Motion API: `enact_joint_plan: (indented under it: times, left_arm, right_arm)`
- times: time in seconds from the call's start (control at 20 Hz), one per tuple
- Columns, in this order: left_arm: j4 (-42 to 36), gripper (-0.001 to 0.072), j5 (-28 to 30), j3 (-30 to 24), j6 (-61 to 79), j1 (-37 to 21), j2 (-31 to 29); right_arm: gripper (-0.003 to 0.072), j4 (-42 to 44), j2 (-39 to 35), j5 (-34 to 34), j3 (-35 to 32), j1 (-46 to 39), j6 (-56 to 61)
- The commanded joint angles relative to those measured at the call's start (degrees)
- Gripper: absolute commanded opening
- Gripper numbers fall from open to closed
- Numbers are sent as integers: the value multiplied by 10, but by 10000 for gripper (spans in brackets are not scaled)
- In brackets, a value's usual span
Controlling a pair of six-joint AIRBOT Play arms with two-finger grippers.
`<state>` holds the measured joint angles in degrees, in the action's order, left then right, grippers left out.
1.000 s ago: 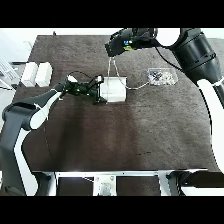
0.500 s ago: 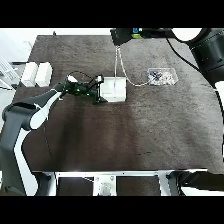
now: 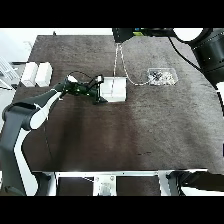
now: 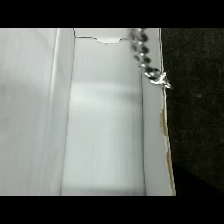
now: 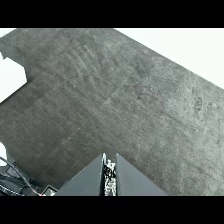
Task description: Fold the box and place the chain.
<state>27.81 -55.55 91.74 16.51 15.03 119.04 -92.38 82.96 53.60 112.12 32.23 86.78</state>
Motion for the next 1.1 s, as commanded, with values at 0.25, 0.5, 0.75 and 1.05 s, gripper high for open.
enact_joint_plan:
  times: [0.25,0.5,0.75,1.05]
  left_arm:
    - [0,415,0,0,0,-1,0]
    - [0,415,0,0,0,-1,0]
    - [0,415,0,0,0,-1,0]
    - [0,415,0,0,0,-1,0]
  right_arm:
    - [12,-12,0,-7,-1,0,1]
    - [12,-11,0,37,-34,0,28]
    - [12,-10,0,36,-94,1,63]
    - [12,-7,-1,37,-125,5,88]
